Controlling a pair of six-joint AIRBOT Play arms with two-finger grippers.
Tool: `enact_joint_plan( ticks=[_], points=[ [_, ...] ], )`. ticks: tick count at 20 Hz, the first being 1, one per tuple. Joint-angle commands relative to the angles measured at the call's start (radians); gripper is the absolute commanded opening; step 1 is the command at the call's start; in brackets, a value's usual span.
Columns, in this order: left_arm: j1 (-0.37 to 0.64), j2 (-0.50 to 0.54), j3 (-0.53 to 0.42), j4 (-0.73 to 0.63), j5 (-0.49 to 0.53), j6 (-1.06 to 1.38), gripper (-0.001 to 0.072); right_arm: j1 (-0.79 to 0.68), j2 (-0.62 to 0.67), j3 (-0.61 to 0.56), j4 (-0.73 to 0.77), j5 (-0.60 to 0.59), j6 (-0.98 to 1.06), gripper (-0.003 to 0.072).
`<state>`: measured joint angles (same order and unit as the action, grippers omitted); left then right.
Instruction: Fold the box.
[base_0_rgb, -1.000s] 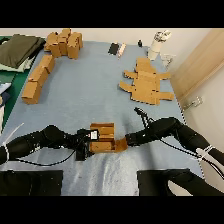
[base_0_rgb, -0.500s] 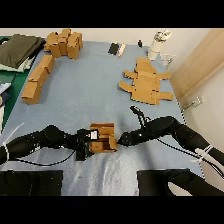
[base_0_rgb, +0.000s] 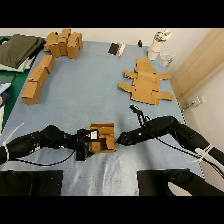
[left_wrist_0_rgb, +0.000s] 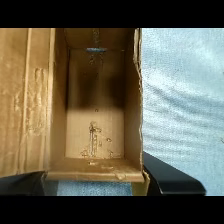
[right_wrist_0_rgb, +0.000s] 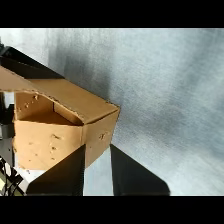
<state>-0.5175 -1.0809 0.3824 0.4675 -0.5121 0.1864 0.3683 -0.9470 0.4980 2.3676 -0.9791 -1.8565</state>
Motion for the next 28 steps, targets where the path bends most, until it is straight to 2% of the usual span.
enact_joint_plan(
  ticks=[1,3,4,5,8,9,10,16,19,22,28],
  points=[
    [0.000,0.000,0.001,0.000,0.000,0.000,0.0532,0.001,0.001,0.012,0.013,-0.002,0.001,0.0244],
    [0.000,0.000,0.001,0.000,0.000,0.000,0.0532,0.001,0.001,0.013,0.014,-0.005,0.005,0.0249],
    [0.000,0.000,0.001,0.000,0.000,0.000,0.0532,0.002,0.000,0.013,0.014,-0.006,0.021,0.0387],
    [0.000,0.000,0.001,0.000,0.000,0.000,0.0532,0.002,-0.001,0.013,0.015,-0.005,0.040,0.0437],
    [0.000,0.000,0.001,0.000,0.000,0.000,0.0531,0.063,-0.002,0.013,0.010,0.029,0.050,0.0429],
    [0.000,0.000,0.001,0.000,0.000,0.000,0.0532,0.097,-0.002,0.017,-0.010,0.062,0.071,0.0356],
    [0.000,0.000,0.001,0.000,0.000,0.000,0.0532,0.133,-0.007,0.032,-0.059,0.081,0.116,0.0352],
    [0.000,0.000,0.001,0.000,0.000,0.000,0.0532,0.404,-0.150,0.251,-0.562,0.015,0.675,0.0352],
    [0.000,0.000,0.001,0.000,0.000,0.000,0.0532,0.505,-0.272,0.396,-0.747,-0.146,0.900,0.0352],
    [0.000,0.000,0.001,0.000,0.000,0.000,0.0532,0.552,-0.377,0.494,-0.765,-0.244,0.996,0.0355],
    [0.000,0.000,0.001,0.000,0.000,0.000,0.0531,0.570,-0.481,0.526,-0.766,-0.268,1.080,0.0355]
  ],
)
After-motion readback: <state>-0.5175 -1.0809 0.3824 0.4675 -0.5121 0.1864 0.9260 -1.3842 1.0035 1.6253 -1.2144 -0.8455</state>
